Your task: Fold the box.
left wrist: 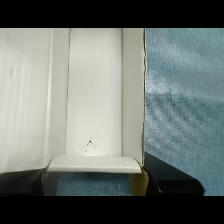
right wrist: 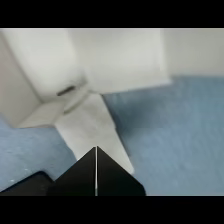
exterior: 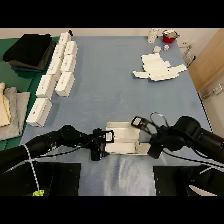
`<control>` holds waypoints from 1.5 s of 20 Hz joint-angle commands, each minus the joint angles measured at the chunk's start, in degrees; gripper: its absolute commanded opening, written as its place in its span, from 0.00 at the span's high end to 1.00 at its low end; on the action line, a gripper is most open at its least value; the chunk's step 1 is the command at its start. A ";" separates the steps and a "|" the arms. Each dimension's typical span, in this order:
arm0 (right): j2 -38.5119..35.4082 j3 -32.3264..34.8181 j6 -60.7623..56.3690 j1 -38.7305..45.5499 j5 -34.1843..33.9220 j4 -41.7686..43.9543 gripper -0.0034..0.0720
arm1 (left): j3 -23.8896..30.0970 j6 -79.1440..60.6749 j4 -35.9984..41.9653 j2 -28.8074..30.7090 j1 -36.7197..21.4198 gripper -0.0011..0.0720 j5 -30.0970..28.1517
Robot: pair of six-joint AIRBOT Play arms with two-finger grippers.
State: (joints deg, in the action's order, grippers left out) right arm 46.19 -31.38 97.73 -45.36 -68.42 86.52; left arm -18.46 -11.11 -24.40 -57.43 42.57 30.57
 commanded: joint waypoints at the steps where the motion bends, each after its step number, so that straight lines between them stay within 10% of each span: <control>1: -2.23 -0.92 -24.20 6.10 -7.34 -9.53 0.95 | 0.00 0.00 -0.02 -0.02 -0.04 0.36 -0.02; 14: 2.99 7.93 -6.84 59.58 -8.59 30.36 0.95 | 0.00 0.00 -0.04 -0.02 -0.04 0.36 -0.02; 30: 8.11 15.21 6.84 55.60 -5.27 48.57 0.95 | 0.00 0.00 -0.04 0.00 -0.04 0.36 -0.02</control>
State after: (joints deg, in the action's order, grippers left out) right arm 54.22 -16.47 103.57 13.56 -76.20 131.92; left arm -18.46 -11.11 -24.45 -57.43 42.57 30.55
